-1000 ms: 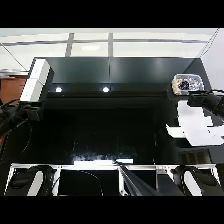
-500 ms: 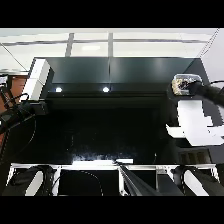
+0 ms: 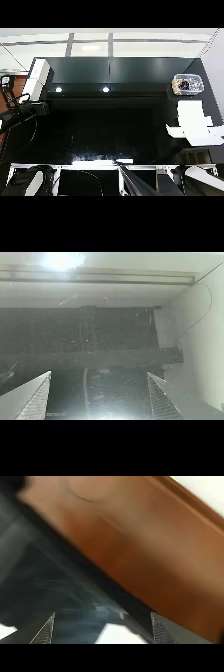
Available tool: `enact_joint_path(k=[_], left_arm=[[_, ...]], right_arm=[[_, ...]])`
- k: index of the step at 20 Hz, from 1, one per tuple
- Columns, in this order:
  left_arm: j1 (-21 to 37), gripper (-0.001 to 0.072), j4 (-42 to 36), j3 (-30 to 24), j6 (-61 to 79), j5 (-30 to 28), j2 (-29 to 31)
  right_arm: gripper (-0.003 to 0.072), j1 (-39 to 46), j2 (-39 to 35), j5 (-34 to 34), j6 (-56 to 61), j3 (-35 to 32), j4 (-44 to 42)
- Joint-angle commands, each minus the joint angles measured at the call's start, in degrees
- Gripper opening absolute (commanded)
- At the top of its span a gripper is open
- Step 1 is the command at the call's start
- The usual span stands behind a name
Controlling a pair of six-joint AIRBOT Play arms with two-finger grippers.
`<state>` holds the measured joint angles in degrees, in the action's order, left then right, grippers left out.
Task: Fold the box and place the chain.
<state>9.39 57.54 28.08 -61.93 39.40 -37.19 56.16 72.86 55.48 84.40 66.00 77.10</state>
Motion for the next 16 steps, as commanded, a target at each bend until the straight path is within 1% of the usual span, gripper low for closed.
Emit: enact_joint_path(k=[1, 2, 3, 4, 5, 7, 8, 10, 11, 12, 16], left_arm=[[-0.02, 0.0707, 0.00, 0.04, 0.04, -0.02, -0.04], [-0.02, 0.0707, 0.00, 0.04, 0.04, -0.02, -0.04], [-0.02, 0.0707, -0.02, 0.04, 0.02, 0.00, -0.04], [-0.02, 0.0707, -0.02, 0.04, 0.00, 0.07, -0.04], [-0.02, 0.0707, -0.02, 0.04, 0.00, 0.04, -0.04], [-0.02, 0.0708, 0.00, 0.04, 0.00, -0.02, -0.04], [-0.02, 0.0707, -0.02, 0.04, -0.02, 0.00, -0.04], [-0.02, 0.0707, -0.13, 0.04, -0.04, 0.07, -0.04], [-0.02, 0.0707, -0.59, 0.04, -0.04, 0.07, -0.04], [-0.02, 0.0707, -1.22, 0.04, -0.02, 0.04, -0.04], [-0.02, 0.0708, -1.55, 0.04, -0.02, 0.11, -0.04]], right_arm=[[0.0720, 12.76, 6.97, 6.51, -9.68, 1.95, -7.61], [0.0720, 15.12, 9.46, 8.81, -17.25, 1.97, -14.62], [0.0720, 16.85, 11.93, 12.46, -25.53, 1.99, -22.73], [0.0720, 17.86, 14.49, 17.40, -31.80, 2.64, -28.87], [0.0720, 18.10, 17.35, 22.32, -34.18, 3.82, -31.41], [0.0720, 17.16, 22.49, 30.69, -34.10, 6.40, -29.07], [0.0720, 16.17, 24.46, 32.81, -33.90, 7.52, -26.86], [0.0720, 13.92, 25.99, 32.94, -34.99, 8.52, -22.80], [0.0612, 12.81, 26.36, 33.11, -36.06, 9.16, -20.92], [0.0473, 11.89, 26.49, 33.03, -36.04, 9.70, -19.34], [0.0470, 10.36, 26.53, 33.75, -36.00, 10.58, -17.90]])
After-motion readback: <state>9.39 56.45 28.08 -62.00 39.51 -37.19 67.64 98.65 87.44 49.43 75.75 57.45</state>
